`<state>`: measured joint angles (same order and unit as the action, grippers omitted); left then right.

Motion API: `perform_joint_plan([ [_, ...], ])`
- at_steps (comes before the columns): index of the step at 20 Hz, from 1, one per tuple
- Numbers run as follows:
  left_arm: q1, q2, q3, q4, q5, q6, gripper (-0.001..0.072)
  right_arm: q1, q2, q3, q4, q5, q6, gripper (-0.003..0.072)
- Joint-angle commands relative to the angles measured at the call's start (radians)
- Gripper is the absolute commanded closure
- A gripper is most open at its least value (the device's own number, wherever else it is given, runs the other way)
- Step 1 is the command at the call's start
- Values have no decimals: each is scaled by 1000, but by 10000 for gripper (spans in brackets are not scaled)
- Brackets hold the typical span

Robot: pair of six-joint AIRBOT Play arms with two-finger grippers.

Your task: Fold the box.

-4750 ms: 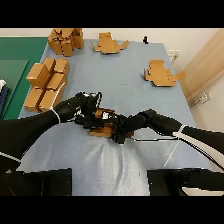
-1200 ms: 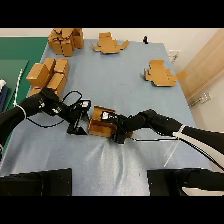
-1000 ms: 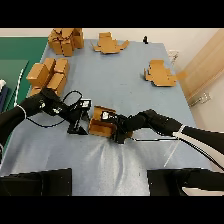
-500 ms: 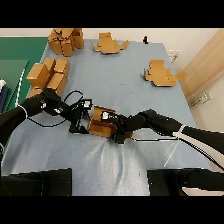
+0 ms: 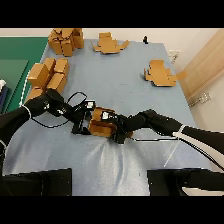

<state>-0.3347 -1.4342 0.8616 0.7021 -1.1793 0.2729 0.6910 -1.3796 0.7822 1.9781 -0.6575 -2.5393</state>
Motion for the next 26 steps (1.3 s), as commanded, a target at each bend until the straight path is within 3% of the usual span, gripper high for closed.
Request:
perform_joint_plan([
  [1,-2,-7,0,2,3,0,21,1,-1,0,0,-32,0,169],
  [3,-2,-9,0,4,26,0,21,1,-1,0,0,-32,1,169],
  [4,-2,-9,0,4,39,4,73,1,-1,0,0,-32,0,169],
  [5,-2,-9,0,4,47,5,297,1,-1,0,0,-32,1,170],
  [6,-2,-9,0,4,45,13,406,1,-1,0,0,-32,1,169],
  [13,-13,-10,0,0,41,24,403,1,-1,0,0,-32,0,169],
  [14,-23,-12,0,1,44,27,329,1,-1,0,0,-32,0,169],
  [15,-32,-12,0,7,48,27,170,1,-1,0,0,-32,0,169],
  [26,-46,-12,0,85,119,25,164,1,-1,0,0,-33,0,169],
])
